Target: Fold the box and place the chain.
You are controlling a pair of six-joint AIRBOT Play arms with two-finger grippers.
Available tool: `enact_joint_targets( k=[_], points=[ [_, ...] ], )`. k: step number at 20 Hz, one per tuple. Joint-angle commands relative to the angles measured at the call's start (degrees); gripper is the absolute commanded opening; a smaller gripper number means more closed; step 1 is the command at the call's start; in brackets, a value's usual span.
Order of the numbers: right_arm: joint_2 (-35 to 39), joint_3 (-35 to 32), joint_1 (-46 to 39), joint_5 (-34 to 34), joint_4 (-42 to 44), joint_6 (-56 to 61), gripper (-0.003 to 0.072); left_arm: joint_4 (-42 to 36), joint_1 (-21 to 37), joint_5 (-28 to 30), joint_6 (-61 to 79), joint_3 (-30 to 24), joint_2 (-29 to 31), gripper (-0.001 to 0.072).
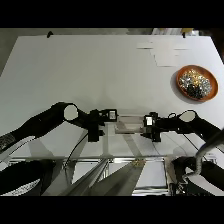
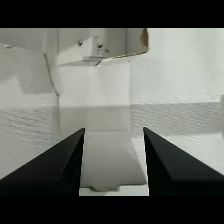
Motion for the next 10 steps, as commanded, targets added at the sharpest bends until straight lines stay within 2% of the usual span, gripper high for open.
enact_joint_targets(
  k=[1, 4, 10],
  points=[
    [-0.02, -0.02, 0.0, 0.07, 0.02, 0.0, 0.0411, 0.76, -0.2, 5.75, 4.13, -0.17, -0.09, 0.0416],
    [-0.02, -0.02, 0.0, 0.07, 0.02, 0.0, 0.0411, -1.31, -1.31, 6.14, 12.22, -0.17, -0.09, 0.0416],
    [-0.02, -0.02, 0.0, 0.07, 0.0, -0.02, 0.0411, -3.43, -2.8, 7.52, 12.48, -0.17, -2.12, 0.0415]
  ],
)
